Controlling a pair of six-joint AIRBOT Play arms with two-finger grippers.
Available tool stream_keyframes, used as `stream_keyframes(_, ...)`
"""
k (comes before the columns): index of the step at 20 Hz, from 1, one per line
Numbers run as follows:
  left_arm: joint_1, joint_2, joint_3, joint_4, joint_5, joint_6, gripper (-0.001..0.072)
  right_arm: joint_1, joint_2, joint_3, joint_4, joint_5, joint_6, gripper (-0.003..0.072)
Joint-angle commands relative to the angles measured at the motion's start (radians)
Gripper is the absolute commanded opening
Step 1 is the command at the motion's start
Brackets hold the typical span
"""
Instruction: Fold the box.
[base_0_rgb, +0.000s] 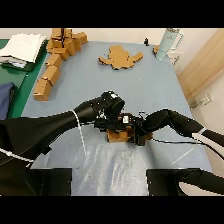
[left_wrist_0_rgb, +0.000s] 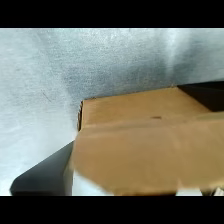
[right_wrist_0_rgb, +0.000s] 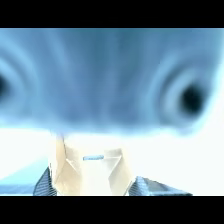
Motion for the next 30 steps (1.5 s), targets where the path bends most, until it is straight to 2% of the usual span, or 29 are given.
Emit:
stream_keyframes(1,-0.003,-0.041,0.002,0.0,0.0,0.0,0.036,0.0,0.0,0.0,0.0,0.0,0.0,0.0515)
stream_keyframes(7,-0.011,-0.072,0.001,0.002,0.106,0.001,0.0362,0.0,0.0,0.0,0.0,0.0,0.0,0.0515)
stream_keyframes(10,-0.011,-0.08,0.001,0.007,0.12,0.003,0.0361,0.0,0.0,0.0,0.0,0.0,0.0,0.0515)
stream_keyframes(11,-0.011,-0.084,0.001,0.005,0.119,0.0,0.0339,0.0,0.0,0.0,0.0,0.0,0.0,0.0515)
stream_keyframes(13,-0.013,-0.09,0.001,0.003,0.118,0.003,0.001,0.0,0.0,0.0,0.0,0.0,0.0,0.0515)
stream_keyframes(22,-0.019,-0.091,0.001,0.003,0.089,0.014,0.0015,0.0,0.0,0.0,0.0,0.0,0.0,0.0514)
stream_keyframes(23,-0.019,-0.091,0.002,0.003,0.083,0.02,0.007,0.0,0.0,0.0,0.0,0.0,0.0,0.0515)
stream_keyframes(24,-0.019,-0.091,0.002,0.003,0.079,0.019,0.0395,0.0,0.0,0.0,0.0,0.0,0.0,0.0515)
stream_keyframes(25,-0.018,-0.091,0.002,0.002,0.073,0.005,0.0585,0.0,0.0,0.0,0.0,0.0,0.0,0.0515)
stream_keyframes(30,-0.018,-0.086,0.002,0.004,0.067,0.003,0.0589,0.0,0.0,0.0,0.0,0.0,0.0,0.0514)
